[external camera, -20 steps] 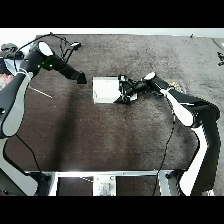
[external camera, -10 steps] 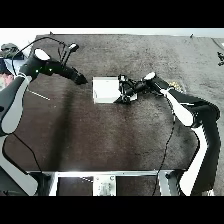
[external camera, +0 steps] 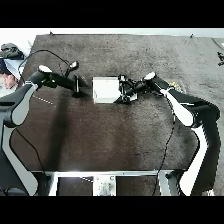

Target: Fold the box and place the chain.

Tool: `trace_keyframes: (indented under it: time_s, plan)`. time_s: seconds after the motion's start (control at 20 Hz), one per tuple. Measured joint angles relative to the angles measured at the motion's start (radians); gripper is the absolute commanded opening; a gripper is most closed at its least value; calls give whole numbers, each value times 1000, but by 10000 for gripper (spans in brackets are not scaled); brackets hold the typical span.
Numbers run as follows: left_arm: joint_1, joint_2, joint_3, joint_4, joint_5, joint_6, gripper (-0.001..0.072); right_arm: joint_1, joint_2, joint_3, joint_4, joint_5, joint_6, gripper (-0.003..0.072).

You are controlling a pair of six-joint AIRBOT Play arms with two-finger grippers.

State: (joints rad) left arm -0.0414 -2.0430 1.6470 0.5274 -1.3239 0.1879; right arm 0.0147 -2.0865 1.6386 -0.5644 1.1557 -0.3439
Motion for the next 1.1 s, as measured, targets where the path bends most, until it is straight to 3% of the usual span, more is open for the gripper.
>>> trace_keyframes:
  time_s: [0.35, 1.1]
  plan:
    - [-27, -34, -6, -50, -27, 165, 720, 0, 0, 0, 0, 0, 0, 372]
    - [-67, -39, -56, -60, 10, 198, 720, 0, 0, 0, 1, 0, 0, 372]
